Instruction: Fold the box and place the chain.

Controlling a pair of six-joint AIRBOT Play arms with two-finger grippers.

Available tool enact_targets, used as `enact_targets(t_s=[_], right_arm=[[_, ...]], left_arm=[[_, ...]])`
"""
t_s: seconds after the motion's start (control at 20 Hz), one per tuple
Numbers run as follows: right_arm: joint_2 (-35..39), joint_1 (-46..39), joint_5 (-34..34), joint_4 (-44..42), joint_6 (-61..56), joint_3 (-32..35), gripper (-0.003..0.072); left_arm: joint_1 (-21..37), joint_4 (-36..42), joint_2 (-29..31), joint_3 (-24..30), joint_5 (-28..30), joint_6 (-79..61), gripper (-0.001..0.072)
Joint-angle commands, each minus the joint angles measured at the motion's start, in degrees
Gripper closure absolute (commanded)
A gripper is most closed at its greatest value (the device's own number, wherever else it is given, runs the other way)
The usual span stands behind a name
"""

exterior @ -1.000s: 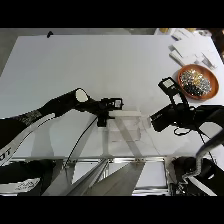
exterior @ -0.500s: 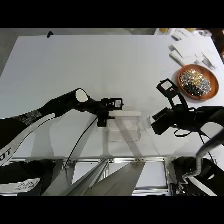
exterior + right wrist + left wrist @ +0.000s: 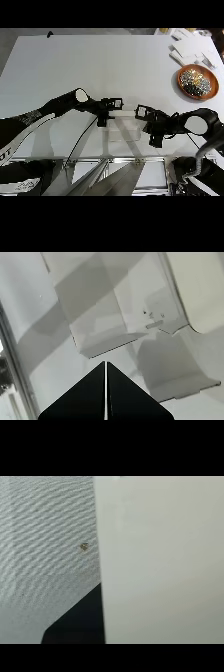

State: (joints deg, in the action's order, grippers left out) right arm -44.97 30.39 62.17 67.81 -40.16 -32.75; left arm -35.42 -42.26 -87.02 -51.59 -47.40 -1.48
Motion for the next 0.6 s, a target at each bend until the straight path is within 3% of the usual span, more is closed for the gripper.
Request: enact_targets(t_s=[0.0,0.05,0.15,0.2,0.25,0.55], right_arm=[[0.13,1.90,-2.25,3.41,7.04,2.29,0.0665],[1.95,2.80,-3.91,4.94,7.06,3.87,0.0581],[6.32,4.83,-9.27,5.57,7.67,8.41,0.0189],[8.33,6.29,-12.81,5.70,7.67,10.91,0.0059],[9.99,8.11,-16.26,6.14,7.67,13.29,0.0011],[9.57,20.00,-31.50,7.45,7.15,20.96,0.0000]], left_arm=[[-0.02,0.00,0.02,-0.07,0.00,0.00,0.0700],[-0.02,0.00,0.04,-0.07,0.00,0.00,0.0700],[-0.02,0.00,0.02,-0.07,0.02,0.00,0.0700],[-0.02,0.00,0.02,-0.07,0.02,0.00,0.0700],[-0.04,0.07,0.02,-0.07,0.00,0.00,0.0700],[-0.02,0.20,0.02,-0.07,0.02,0.00,0.0700]])
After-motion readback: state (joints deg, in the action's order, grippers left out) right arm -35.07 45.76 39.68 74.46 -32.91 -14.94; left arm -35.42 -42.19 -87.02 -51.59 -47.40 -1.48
